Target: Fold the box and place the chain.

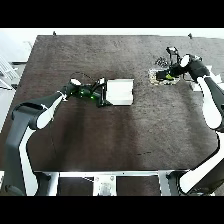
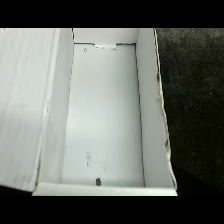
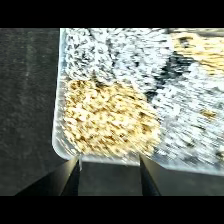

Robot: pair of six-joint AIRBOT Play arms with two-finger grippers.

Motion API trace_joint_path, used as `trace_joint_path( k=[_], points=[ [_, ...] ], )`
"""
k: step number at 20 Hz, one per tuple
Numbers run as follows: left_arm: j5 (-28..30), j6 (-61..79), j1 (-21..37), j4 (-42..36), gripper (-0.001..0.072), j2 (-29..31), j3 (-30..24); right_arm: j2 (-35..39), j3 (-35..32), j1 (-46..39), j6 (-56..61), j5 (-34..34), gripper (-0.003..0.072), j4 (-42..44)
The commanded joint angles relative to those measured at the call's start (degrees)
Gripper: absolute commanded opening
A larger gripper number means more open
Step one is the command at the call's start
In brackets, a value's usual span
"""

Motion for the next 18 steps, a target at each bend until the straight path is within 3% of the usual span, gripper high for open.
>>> trace_joint_path(
  k=[1,5,7,9,11,18],
  points=[
    [0.0,0.0,0.0,0.0,0.0275,0.0,0.0,-2.6,1.0,-0.7,-4.0,-0.5,0.0431,7.0],
    [0.0,0.0,0.0,0.0,0.0275,0.0,0.0,-3.4,1.1,-0.7,-4.0,-0.5,0.0388,7.0],
    [0.0,0.0,0.0,0.0,0.0276,0.0,0.0,-3.4,1.1,-0.7,-4.0,-0.6,0.0287,7.0],
    [0.0,0.0,0.0,0.0,0.0275,0.0,0.0,-3.4,1.2,-0.7,-4.0,-1.2,0.0114,6.4],
    [0.0,0.0,0.0,0.0,0.0275,0.0,0.0,-3.4,2.1,-0.8,-3.8,-1.8,0.0012,6.1],
    [0.0,0.0,0.0,0.0,0.0275,0.0,0.0,4.0,8.0,-0.5,-2.2,-0.1,0.0011,6.2]
  ],
)
